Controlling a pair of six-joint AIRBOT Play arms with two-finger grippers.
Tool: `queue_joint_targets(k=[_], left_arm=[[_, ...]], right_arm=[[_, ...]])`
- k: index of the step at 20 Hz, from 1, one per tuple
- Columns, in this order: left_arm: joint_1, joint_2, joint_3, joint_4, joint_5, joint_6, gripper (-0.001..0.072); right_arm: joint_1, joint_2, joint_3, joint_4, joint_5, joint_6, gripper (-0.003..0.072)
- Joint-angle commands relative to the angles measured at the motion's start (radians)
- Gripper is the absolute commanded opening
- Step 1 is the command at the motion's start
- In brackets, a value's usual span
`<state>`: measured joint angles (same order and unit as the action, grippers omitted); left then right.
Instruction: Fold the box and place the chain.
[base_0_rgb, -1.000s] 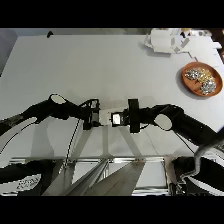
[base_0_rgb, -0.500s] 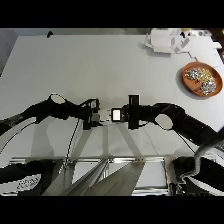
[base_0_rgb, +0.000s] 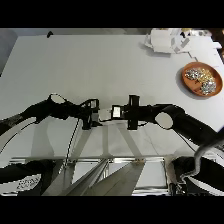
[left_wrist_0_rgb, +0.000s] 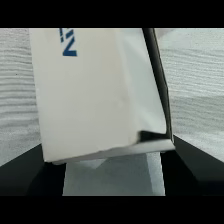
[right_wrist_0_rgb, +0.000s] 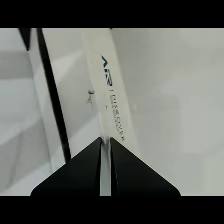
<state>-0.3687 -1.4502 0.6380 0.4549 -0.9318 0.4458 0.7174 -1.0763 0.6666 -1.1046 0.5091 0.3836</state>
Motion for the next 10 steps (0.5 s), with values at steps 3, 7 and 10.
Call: queue_joint_targets(k=[3,7,10], left_arm=[[-0.001,0.0,0.0,-0.002,0.0,-0.001,0.021],[-0.001,0.0,0.0,-0.002,0.0,-0.001,0.021],[-0.001,0.0,0.0,-0.002,0.0,-0.001,0.021]], right_arm=[[0.0,-0.023,-0.002,0.015,0.025,0.016,0.006],[0.0,-0.023,-0.002,0.037,0.053,0.014,0.0062],[0.0,-0.023,-0.002,0.04,0.139,0.008,0.0164]])
